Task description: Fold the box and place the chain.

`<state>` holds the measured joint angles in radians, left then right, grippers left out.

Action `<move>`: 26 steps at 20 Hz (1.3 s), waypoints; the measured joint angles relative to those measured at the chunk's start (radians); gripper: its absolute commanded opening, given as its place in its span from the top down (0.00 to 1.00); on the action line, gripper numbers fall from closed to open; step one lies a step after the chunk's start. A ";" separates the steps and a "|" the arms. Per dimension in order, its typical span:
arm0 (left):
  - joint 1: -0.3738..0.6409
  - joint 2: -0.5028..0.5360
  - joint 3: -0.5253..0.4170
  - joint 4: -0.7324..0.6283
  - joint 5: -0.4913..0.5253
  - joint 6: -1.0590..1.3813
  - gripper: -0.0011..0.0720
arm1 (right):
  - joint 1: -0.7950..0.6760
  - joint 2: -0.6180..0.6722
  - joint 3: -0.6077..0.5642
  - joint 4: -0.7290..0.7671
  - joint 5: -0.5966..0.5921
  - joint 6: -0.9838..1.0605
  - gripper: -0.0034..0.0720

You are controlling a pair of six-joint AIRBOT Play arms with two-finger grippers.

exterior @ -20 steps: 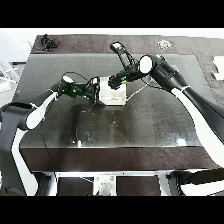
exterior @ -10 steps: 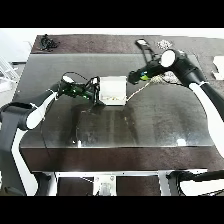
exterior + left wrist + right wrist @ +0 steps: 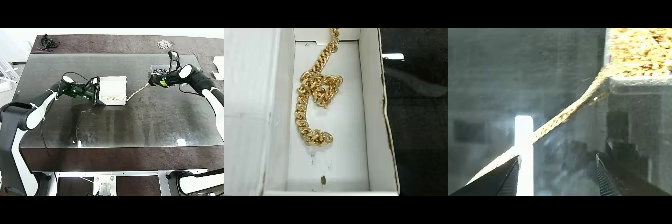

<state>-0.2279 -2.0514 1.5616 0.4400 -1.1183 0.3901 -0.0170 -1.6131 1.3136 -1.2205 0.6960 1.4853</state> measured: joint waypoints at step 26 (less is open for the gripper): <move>0.000 0.000 0.000 0.000 0.000 0.000 0.36 | 0.259 0.277 0.066 0.130 -0.181 -0.026 0.95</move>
<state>-0.2279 -2.0514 1.5616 0.4397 -1.1183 0.3901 0.2420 -1.3365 1.3796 -1.0908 0.5148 1.4590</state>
